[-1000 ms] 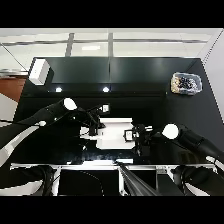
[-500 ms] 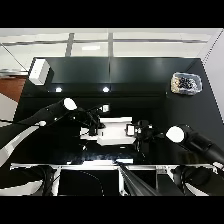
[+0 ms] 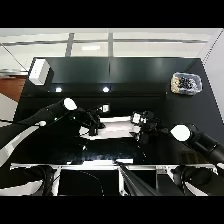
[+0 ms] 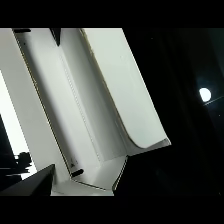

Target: Fold the box and place the chain.

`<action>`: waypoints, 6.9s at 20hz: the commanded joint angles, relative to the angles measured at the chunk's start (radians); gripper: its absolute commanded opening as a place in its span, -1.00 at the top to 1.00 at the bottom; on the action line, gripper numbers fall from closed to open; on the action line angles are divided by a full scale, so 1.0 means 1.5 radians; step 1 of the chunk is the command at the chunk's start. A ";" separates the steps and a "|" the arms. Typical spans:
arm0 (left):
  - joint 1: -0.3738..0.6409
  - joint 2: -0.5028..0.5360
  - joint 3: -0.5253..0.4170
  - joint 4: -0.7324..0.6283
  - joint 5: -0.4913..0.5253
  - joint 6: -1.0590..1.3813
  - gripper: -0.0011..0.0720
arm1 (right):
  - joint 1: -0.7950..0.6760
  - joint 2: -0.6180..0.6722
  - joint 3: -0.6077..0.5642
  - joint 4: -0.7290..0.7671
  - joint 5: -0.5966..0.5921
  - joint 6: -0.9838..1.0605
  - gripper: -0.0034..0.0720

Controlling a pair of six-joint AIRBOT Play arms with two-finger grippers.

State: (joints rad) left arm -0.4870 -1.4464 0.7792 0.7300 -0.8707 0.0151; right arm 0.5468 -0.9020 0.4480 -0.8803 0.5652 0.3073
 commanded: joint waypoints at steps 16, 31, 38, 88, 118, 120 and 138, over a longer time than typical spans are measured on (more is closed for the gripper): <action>0.000 0.000 0.000 -0.003 -0.001 0.001 0.90 | -0.082 -0.094 0.000 0.282 0.114 -0.281 -0.99; 0.000 0.000 0.000 -0.004 -0.001 0.001 0.89 | -0.047 -0.161 -0.005 0.247 0.115 -0.397 -0.97; 0.000 0.000 0.000 -0.004 -0.001 0.001 0.90 | -0.038 -0.173 -0.005 0.246 0.091 -0.395 -0.97; 0.083 0.182 0.016 0.139 -0.151 -0.184 -0.93 | -0.022 -0.178 -0.005 0.186 0.067 -0.337 -0.37; -0.034 0.164 -0.138 -0.193 0.176 -0.414 0.90 | -0.022 -0.178 -0.005 0.186 0.067 -0.337 -0.37; -0.036 0.165 -0.137 -0.177 0.173 -0.414 0.90 | -0.022 -0.178 -0.005 0.186 0.066 -0.337 -0.37; 0.155 0.295 -0.127 0.125 -0.150 -0.239 -0.95 | -0.022 -0.178 -0.005 0.186 0.067 -0.337 -0.37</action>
State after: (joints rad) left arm -0.2504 -0.9882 0.5900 0.8562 -0.9405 -0.5190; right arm 0.5133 -1.1694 0.4412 -0.6006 0.6651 -0.1982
